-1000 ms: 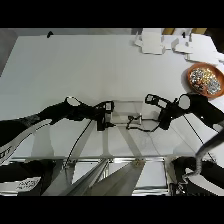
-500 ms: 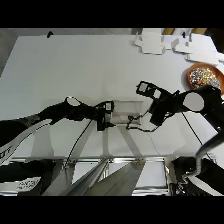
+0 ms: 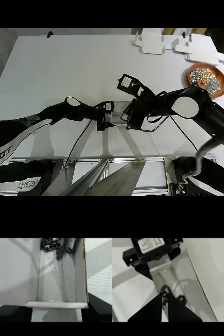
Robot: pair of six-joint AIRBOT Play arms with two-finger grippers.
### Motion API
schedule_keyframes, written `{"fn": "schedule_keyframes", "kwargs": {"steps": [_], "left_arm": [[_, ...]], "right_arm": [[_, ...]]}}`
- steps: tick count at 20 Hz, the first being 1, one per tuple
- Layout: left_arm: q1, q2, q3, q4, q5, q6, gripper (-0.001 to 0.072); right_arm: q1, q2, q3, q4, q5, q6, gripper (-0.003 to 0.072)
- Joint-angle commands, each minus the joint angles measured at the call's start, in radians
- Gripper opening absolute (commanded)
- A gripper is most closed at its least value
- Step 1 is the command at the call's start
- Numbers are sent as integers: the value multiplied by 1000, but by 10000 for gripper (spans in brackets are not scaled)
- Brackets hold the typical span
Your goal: Fold the box and place the chain.
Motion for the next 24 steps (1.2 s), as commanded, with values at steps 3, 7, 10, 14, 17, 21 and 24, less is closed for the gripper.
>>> {"fn": "schedule_keyframes", "kwargs": {"steps": [3, 7, 10, 14, 17, 21, 24], "left_arm": [[0, 1, 0, 0, 0, 0, 319], [0, 1, 0, 0, 0, 0, 319], [0, 1, 0, 0, 1, 0, 319], [0, 1, 0, 0, 0, 0, 319], [0, 1, 0, 0, 0, 0, 319], [0, 1, 0, 1, 0, 0, 319], [0, 1, 0, 0, 0, 0, 319]], "right_arm": [[18, -76, 3, -4, -15, 54, 26], [17, -75, 12, -70, 6, 65, 245], [-25, -29, 69, -143, 98, 86, 243], [-205, 8, 99, -323, 152, 267, 184], [-371, -32, 98, -389, 181, 386, 180], [-517, -161, 98, -388, 197, 469, 60], [-553, -269, 98, -389, 194, 485, 141]]}}
